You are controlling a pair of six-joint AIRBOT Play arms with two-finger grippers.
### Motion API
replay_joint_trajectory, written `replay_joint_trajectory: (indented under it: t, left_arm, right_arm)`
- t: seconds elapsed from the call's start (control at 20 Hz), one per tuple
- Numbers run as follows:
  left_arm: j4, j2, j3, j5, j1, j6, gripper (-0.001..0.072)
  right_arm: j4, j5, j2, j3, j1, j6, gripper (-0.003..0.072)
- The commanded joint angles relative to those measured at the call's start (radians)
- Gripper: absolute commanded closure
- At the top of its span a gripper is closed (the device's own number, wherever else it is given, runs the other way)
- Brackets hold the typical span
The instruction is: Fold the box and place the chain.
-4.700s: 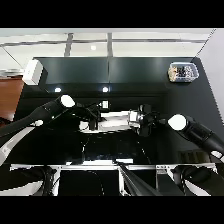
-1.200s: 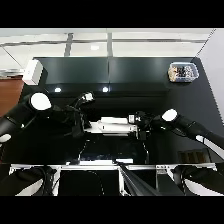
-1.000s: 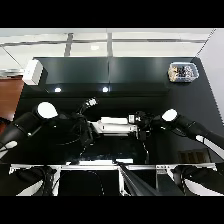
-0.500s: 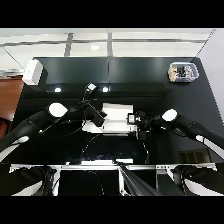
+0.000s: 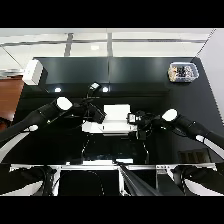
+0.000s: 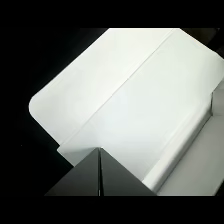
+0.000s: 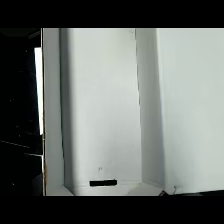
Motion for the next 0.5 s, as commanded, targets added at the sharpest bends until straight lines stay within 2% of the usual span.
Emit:
replay_joint_trajectory:
  t: [0.0,0.1,0.2,0.25,0.3,0.35,0.4,0.45]
  left_arm:
    - [0.043,0.058,0.037,-0.061,0.036,-0.001,0.0682]
    - [0.114,0.138,0.039,-0.135,0.074,-0.004,0.0682]
    - [0.244,0.221,0.032,-0.275,0.121,0.015,0.0682]
    - [0.304,0.258,0.015,-0.328,0.147,0.034,0.0683]
    - [0.334,0.292,-0.01,-0.364,0.174,0.051,0.0682]
    - [0.327,0.319,-0.04,-0.403,0.201,0.09,0.0682]
    - [0.319,0.336,-0.068,-0.436,0.214,0.138,0.0678]
    - [0.321,0.34,-0.09,-0.448,0.211,0.182,0.0616]
  right_arm:
    - [0.001,0.001,0.0,0.0,0.0,0.001,0.0215]
    - [0.001,0.002,0.0,0.0,0.0,0.001,0.0215]
    - [0.001,0.001,0.0,0.0,0.0,0.001,0.0216]
    - [0.001,0.002,0.0,0.0,0.0,0.001,0.024]
    - [0.0,0.004,0.0,0.0,0.0,0.0,0.0422]
    - [-0.004,0.005,0.0,0.0,0.0,0.0,0.0541]
    - [-0.007,0.007,0.0,0.0,0.0,-0.002,0.0538]
    - [-0.007,0.01,0.0,0.0,0.0,-0.003,0.0538]
